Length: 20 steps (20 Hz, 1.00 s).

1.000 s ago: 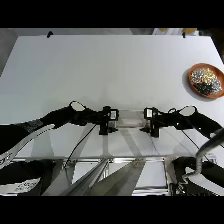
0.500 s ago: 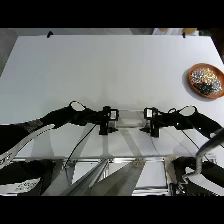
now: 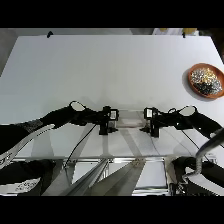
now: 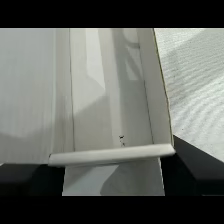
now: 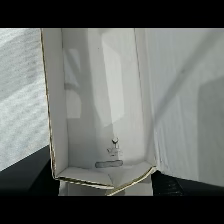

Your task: Fold the box and place the chain.

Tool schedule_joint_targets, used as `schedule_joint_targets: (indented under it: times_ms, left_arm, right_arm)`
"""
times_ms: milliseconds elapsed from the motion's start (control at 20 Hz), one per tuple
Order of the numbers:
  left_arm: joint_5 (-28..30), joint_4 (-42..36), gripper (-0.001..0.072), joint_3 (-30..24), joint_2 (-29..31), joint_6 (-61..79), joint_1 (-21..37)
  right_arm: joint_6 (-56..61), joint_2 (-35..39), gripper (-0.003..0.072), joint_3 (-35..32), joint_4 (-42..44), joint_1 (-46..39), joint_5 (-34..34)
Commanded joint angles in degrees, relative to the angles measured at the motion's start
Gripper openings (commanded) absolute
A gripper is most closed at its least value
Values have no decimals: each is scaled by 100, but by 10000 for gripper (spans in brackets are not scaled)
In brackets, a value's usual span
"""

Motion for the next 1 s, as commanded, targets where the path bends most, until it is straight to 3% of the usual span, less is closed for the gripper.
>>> schedule_joint_targets:
  times_ms: [0,400,450,500,550,750,950]
  left_arm:
    - [-4,2,18,0,0,2,-4]
    - [-4,2,18,0,0,2,-4]
    - [-4,2,18,0,0,2,-4]
    - [-4,2,18,0,0,2,-4]
    - [-4,2,18,0,0,2,-4]
    - [-4,2,18,0,0,2,-4]
    - [-7,2,18,0,0,2,-4]
  right_arm:
    - [7,2,329,2,22,2,-7]
    - [168,26,319,4,-63,2,181]
    - [186,48,381,7,-249,2,199]
    - [299,50,559,7,-400,2,188]
    - [470,50,666,7,-529,2,146]
    - [973,328,680,11,-835,2,55]
    - [1300,1117,679,11,-1263,2,24]
